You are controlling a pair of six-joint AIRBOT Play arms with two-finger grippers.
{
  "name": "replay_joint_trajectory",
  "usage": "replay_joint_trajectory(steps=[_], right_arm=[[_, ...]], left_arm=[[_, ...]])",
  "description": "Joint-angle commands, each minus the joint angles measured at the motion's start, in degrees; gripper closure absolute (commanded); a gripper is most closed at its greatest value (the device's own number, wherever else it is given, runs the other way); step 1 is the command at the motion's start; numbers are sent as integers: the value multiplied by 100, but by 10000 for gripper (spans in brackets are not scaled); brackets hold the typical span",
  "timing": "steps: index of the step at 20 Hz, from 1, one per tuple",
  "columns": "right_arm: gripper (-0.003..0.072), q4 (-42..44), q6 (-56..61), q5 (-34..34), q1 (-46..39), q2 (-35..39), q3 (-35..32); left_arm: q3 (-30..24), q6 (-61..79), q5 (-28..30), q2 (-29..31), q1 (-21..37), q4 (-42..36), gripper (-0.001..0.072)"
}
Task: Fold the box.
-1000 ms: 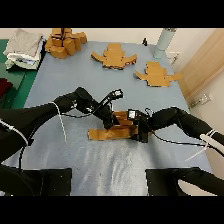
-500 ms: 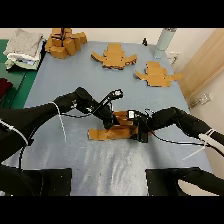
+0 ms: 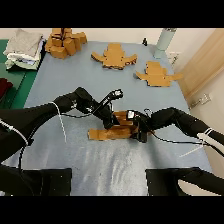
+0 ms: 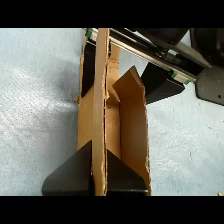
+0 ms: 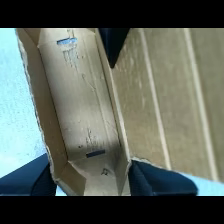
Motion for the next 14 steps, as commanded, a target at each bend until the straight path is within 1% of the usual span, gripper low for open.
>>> replay_joint_trajectory(steps=[1, 3, 14], right_arm=[[129, -15, 2, 79, 2, -4, 0], [189, -15, 2, 76, 2, -4, 0], [189, -63, 2, 162, 46, -90, -11]], left_arm=[[0, 0, 0, -2, 0, 2, 695], [0, 0, 0, -2, 0, 0, 696], [0, 0, 0, -2, 0, 2, 695]])
